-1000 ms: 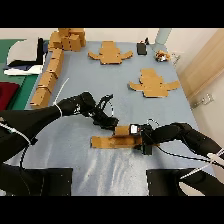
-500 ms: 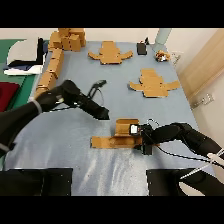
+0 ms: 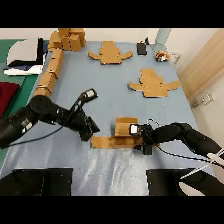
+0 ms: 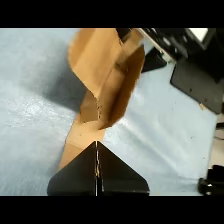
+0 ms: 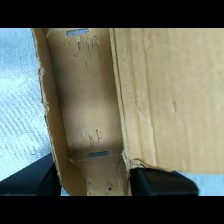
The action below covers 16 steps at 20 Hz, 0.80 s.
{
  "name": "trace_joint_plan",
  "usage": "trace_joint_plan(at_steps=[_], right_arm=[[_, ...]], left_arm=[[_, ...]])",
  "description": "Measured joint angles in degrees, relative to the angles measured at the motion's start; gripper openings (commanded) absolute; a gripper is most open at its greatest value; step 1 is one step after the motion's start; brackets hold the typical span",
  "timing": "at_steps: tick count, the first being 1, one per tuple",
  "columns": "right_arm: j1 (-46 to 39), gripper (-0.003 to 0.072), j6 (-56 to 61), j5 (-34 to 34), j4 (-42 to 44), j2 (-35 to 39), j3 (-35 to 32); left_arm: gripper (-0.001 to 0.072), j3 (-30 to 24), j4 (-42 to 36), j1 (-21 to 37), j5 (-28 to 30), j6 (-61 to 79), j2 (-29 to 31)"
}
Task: Fold the box.
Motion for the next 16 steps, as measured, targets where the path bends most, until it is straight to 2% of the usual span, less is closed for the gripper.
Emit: trace_joint_plan(at_steps=[1, 2, 3, 4, 8, 14, 15, 16], right_arm=[[0.0, 0.0483, 0.02, 0.0, 0.0, 0.0, 0.0], [0.0, 0.0482, 0.02, 0.0, 0.0, 0.0, 0.0], [0.0, 0.0482, 0.02, 0.02, 0.0, 0.0, 0.0], [0.0, 0.0483, 0.02, 0.0, 0.02, 0.02, 0.0], [0.0, 0.0483, 0.02, 0.02, 0.0, 0.0, 0.0], [0.0, 0.0483, 0.02, 0.02, 0.0, 0.0, 0.0], [0.0, 0.0483, 0.02, 0.0, 0.0, 0.0, 0.0], [0.0, 0.0482, 0.0, 0.0, 0.0, 0.0, 0.0]], left_arm=[[0.0015, -1.27, 1.16, -1.62, 1.33, 1.22, 1.03], [0.0075, -2.56, 2.45, -3.19, 2.82, 2.73, 1.66], [0.0451, -3.65, 3.32, -4.26, 4.42, 4.26, 1.86], [0.0696, -4.76, 4.31, -5.25, 5.95, 6.03, 1.66], [0.0697, -7.15, 4.74, -8.15, 9.7, 12.02, -2.21], [0.0695, -7.56, -1.01, -13.29, 17.14, 19.26, -8.85], [0.0685, -7.26, -1.84, -13.86, 18.38, 19.76, -9.77], [0.0615, -6.84, -2.4, -14.32, 19.41, 20.22, -10.78]])
